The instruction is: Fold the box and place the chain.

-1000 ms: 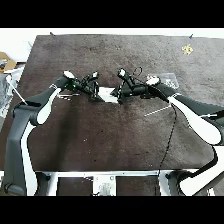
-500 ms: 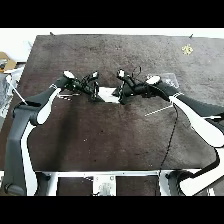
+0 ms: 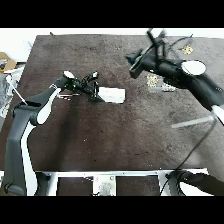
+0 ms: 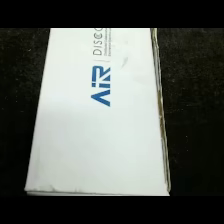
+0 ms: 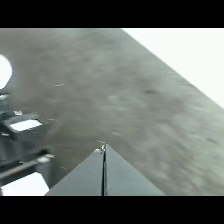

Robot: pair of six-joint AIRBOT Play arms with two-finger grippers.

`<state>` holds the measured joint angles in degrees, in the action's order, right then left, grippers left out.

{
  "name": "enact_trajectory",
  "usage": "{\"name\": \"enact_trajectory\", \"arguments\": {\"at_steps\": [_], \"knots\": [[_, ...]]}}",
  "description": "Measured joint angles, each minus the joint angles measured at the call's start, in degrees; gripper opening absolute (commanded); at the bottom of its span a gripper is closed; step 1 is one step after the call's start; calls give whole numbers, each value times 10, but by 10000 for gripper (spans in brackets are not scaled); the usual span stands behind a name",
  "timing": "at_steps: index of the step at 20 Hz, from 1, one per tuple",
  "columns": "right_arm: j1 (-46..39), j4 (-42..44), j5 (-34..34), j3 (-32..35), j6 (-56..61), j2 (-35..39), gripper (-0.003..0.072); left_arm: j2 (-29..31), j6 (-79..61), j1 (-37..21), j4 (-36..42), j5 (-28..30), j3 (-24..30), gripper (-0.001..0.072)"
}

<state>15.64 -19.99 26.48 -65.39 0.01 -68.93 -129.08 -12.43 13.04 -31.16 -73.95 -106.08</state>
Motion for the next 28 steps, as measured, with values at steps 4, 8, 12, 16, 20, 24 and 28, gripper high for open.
{"name": "enact_trajectory", "arguments": {"at_steps": [4,8,12,16,20,24,28], "knots": [[0,-18,-129,155,36,164,-1,0,0,0,0,0,0,389],[0,-23,-236,335,63,317,-1,0,0,0,0,0,0,388],[0,-23,-301,508,73,442,-1,0,0,0,1,0,0,389],[0,-12,-345,611,76,503,-1,0,0,0,3,0,0,388],[0,-5,-363,643,77,523,-1,0,2,0,8,-1,0,387],[0,-3,-368,652,77,527,-1,1,15,-1,13,-3,-1,11],[0,-2,-376,654,77,529,-1,26,87,-21,7,4,-35,10]]}}
